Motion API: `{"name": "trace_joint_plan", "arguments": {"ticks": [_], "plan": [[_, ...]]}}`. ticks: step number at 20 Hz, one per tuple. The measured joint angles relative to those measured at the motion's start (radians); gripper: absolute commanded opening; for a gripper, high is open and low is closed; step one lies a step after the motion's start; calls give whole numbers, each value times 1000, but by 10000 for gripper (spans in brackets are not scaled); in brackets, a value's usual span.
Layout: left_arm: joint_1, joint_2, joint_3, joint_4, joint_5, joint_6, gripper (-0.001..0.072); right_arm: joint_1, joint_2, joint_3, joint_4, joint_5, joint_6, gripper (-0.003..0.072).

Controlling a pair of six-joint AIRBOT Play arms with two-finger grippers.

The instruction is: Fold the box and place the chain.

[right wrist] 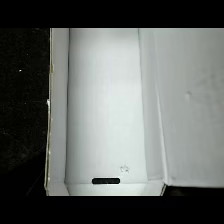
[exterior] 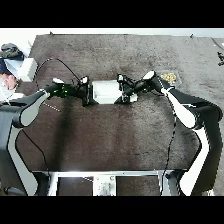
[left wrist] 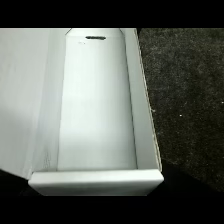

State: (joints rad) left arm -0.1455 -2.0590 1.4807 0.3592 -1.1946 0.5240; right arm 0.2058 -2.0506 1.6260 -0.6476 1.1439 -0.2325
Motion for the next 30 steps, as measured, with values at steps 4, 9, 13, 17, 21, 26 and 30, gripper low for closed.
{"name": "trace_joint_plan", "arguments": {"ticks": [4,9,13,17,21,26,30], "plan": [[0,0,0,-1,0,0,326,0,0,0,0,0,0,470],[0,0,0,-4,0,-2,325,-2,2,0,-4,-3,0,720],[0,0,0,-3,0,-1,326,-11,17,0,-19,3,12,720],[0,0,0,-1,15,-1,326,-26,42,-1,-49,17,23,720],[0,0,0,-2,36,-1,326,-44,89,-1,-65,42,26,718],[0,1,0,1,50,0,326,-76,156,-1,-58,77,43,383],[0,1,0,4,53,0,326,-83,184,-1,-2,105,64,14]]}}
